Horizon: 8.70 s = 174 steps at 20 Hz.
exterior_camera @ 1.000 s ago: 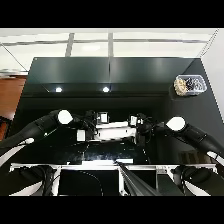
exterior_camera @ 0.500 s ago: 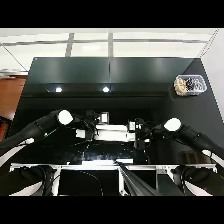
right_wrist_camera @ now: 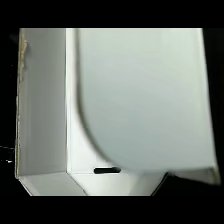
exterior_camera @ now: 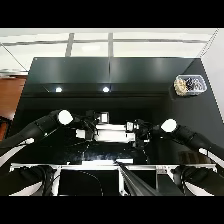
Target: Fold the box and place the chain.
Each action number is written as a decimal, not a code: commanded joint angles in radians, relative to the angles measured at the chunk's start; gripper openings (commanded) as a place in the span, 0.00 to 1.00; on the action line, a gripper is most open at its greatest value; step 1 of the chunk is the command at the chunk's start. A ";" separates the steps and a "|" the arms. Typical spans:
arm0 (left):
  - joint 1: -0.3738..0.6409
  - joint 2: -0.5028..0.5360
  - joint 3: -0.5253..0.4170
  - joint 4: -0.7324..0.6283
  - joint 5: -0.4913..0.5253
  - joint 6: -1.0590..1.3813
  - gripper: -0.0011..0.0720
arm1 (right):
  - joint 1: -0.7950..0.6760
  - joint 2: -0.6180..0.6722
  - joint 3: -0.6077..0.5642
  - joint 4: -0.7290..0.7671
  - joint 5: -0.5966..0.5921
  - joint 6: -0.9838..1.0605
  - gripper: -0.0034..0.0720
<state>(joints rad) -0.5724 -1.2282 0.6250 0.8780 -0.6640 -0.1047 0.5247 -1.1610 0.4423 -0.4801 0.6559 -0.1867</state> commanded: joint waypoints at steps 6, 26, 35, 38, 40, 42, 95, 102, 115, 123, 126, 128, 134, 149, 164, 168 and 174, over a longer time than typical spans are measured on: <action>0.000 0.000 0.000 0.001 -0.001 0.000 0.06 | 0.049 -0.049 0.040 -0.139 -0.032 0.150 0.98; 0.001 0.058 0.000 0.072 -0.030 -0.026 0.76 | 0.049 -0.049 0.040 -0.142 -0.029 0.150 0.75; 0.007 0.450 0.000 0.320 -0.464 -0.661 0.05 | 0.049 -0.049 0.040 -0.146 -0.028 0.150 0.75; -0.021 0.458 -0.016 0.157 -0.442 -0.744 0.06 | 0.050 -0.049 0.040 -0.146 -0.023 0.150 0.52; -0.033 0.440 -0.051 0.038 -0.264 -0.737 0.06 | 0.049 -0.049 0.040 -0.147 -0.024 0.150 0.49; -0.044 0.391 -0.076 -0.023 -0.024 -0.736 0.06 | 0.049 -0.049 0.040 -0.146 -0.024 0.150 0.49; 0.080 0.146 -0.111 0.026 -0.205 0.137 0.78 | 0.050 -0.049 0.040 -0.148 -0.022 0.150 0.14; 0.063 0.146 -0.111 -0.050 -0.123 0.109 0.77 | 0.050 -0.049 0.040 -0.148 -0.022 0.150 0.14; 0.050 0.100 -0.119 -0.240 -0.151 0.108 0.26 | 0.050 -0.049 0.040 -0.148 -0.022 0.150 0.14; 0.050 0.095 -0.119 -0.239 -0.155 0.100 0.23 | 0.050 -0.049 0.040 -0.148 -0.022 0.150 0.14; 0.050 0.095 -0.119 -0.239 -0.152 0.100 0.57 | 0.050 -0.049 0.040 -0.148 -0.022 0.150 0.14; 0.050 0.095 -0.119 -0.232 -0.154 0.100 0.23 | 0.050 -0.049 0.040 -0.148 -0.022 0.150 0.14; 0.071 0.137 -0.091 -0.069 -0.160 -0.069 0.05 | 0.050 -0.049 0.040 -0.148 -0.022 0.150 0.14; 0.774 0.399 -0.195 0.055 -0.560 -1.299 0.06 | 0.050 -0.049 0.040 -0.148 -0.022 0.150 0.14; 0.655 -0.006 -0.320 -0.401 -0.383 -0.865 0.06 | 0.050 -0.049 0.040 -0.149 -0.022 0.150 0.14; 0.562 -0.005 -0.320 -0.397 -0.370 -0.836 0.06 | 0.050 -0.049 0.040 -0.148 -0.022 0.150 0.14; 0.532 0.005 -0.261 -0.445 -0.435 -0.760 0.26 | 0.050 -0.049 0.040 -0.148 -0.022 0.150 0.14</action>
<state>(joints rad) -0.0303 -1.2293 0.3302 0.4587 -1.0302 -0.9192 0.5739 -1.2091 0.4816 -0.6285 0.6338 -0.0364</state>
